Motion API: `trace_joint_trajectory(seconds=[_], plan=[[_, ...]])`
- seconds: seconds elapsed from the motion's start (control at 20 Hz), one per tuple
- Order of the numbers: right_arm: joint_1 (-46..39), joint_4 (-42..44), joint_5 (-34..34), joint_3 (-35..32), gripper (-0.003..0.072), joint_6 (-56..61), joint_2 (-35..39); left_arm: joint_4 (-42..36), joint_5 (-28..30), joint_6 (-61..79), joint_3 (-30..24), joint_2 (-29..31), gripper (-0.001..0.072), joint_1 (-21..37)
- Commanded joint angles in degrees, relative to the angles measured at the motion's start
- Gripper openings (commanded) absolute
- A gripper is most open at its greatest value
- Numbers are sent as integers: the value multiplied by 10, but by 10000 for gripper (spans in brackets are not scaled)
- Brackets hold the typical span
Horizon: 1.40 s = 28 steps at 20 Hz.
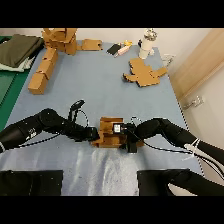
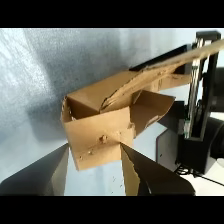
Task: Fold the box.
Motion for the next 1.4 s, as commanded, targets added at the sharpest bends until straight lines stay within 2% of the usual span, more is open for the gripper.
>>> trace_joint_trajectory(seconds=[0.0,0.15,0.3,0.65,0.85,1.05,1.2,1.35], plan=[[0,0,0,0,509,0,0,-33,35,2,0,-9,505,0],[0,0,0,0,510,0,0,-35,32,28,1,-24,504,-1],[0,0,0,0,509,0,0,0,40,15,9,-35,503,-27],[0,0,0,0,509,0,0,257,12,-231,89,-51,503,-112],[0,0,0,0,509,0,0,303,-2,-291,123,-85,503,-157],[0,0,0,0,509,0,0,400,-59,-390,160,-102,502,-189],[0,0,0,0,509,0,0,457,-75,-454,188,-102,502,-216],[0,0,0,0,509,0,0,473,-113,-481,212,-128,502,-229]])
